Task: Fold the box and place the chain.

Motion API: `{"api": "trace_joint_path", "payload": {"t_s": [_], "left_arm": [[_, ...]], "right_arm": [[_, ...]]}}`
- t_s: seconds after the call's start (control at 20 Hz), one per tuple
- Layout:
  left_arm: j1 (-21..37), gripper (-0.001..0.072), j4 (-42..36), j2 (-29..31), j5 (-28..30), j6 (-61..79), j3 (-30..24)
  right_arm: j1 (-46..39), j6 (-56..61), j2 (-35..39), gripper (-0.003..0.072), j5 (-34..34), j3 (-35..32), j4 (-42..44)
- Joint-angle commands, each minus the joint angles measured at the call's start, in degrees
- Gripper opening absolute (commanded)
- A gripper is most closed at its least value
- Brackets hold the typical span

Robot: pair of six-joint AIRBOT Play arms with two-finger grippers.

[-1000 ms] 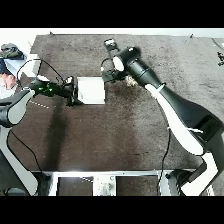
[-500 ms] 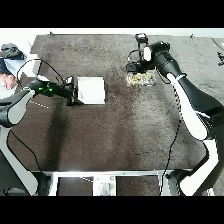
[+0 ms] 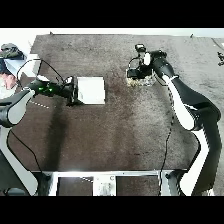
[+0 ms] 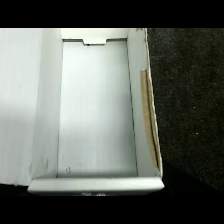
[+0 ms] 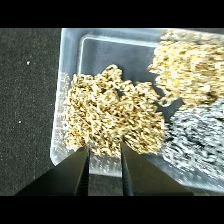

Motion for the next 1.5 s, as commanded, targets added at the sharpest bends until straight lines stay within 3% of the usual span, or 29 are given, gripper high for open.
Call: {"api": "trace_joint_path", "payload": {"t_s": [0.0,0.4,0.55,0.6,0.65,0.75,0.85,1.25,1.45], "left_arm": [[0.0,0.0298,0.0,0.0,0.0,0.0,0.0],[0.0,0.0298,0.0,0.0,0.0,0.0,0.0],[0.0,0.0298,0.0,0.0,0.0,0.0,0.0],[0.0,0.0298,0.0,0.0,0.0,0.0,0.0],[0.0,0.0298,0.0,0.0,0.0,0.0,0.0],[0.0,0.0298,0.0,0.0,0.0,0.0,0.0],[0.0,0.0298,0.0,0.0,0.0,0.0,0.0],[0.0,0.0298,0.0,0.0,0.0,0.0,0.0],[0.0,0.0298,0.0,0.0,0.0,0.0,0.0]], "right_arm": [[-0.1,-1.9,-2.1,0.0245,0.3,0.7,2.7],[0.3,-3.4,-2.9,0.0242,0.2,0.7,4.2],[0.3,-3.4,-3.8,0.0209,0.5,0.7,4.1],[0.3,-3.4,-3.8,0.0193,0.5,0.7,4.1],[0.3,-3.4,-3.8,0.007,0.2,0.7,3.7],[0.3,-3.4,-3.7,-0.0008,0.2,1.2,2.7],[0.3,-3.3,-2.5,-0.0013,0.5,1.9,2.6],[0.5,-3.4,12.7,-0.0014,6.6,1.9,1.7],[3.4,-4.9,23.5,-0.0014,3.2,1.9,1.7]]}}
